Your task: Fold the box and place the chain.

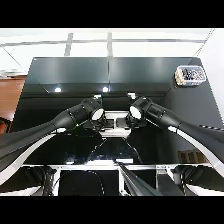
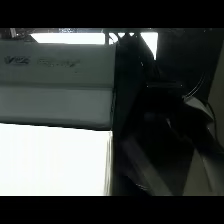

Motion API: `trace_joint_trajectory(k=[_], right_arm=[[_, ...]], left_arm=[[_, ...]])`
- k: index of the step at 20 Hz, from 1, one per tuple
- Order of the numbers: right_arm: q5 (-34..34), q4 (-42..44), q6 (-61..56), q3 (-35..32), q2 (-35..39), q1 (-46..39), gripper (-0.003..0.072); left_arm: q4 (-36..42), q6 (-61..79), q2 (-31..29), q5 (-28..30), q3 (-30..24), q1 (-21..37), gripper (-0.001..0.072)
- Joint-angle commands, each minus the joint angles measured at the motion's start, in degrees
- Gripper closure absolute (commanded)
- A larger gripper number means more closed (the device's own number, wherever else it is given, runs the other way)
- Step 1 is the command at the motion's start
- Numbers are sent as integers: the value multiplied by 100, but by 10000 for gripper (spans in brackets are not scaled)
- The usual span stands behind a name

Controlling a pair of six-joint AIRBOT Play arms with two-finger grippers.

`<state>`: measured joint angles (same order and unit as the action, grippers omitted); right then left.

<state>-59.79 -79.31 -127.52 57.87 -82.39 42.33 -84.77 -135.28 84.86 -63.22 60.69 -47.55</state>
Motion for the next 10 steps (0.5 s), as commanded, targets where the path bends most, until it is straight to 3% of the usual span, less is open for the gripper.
trace_joint_trajectory(k=[1, 4, 7, 10], right_arm=[[-79, -103, 188, 26, 74, -20, 242], [-210, -348, 831, 50, 466, -42, 242], [-664, -726, 1351, 90, 1528, -57, 242], [-1123, -2295, 1353, 92, 2717, -308, 243]], left_arm=[[-4, 2, 4, -9, 0, 2, 680], [-11, 2, 4, -26, 0, 4, 680], [-4, 2, 4, -33, 0, 24, 680], [-9, 2, 4, 22, 0, 24, 680]])
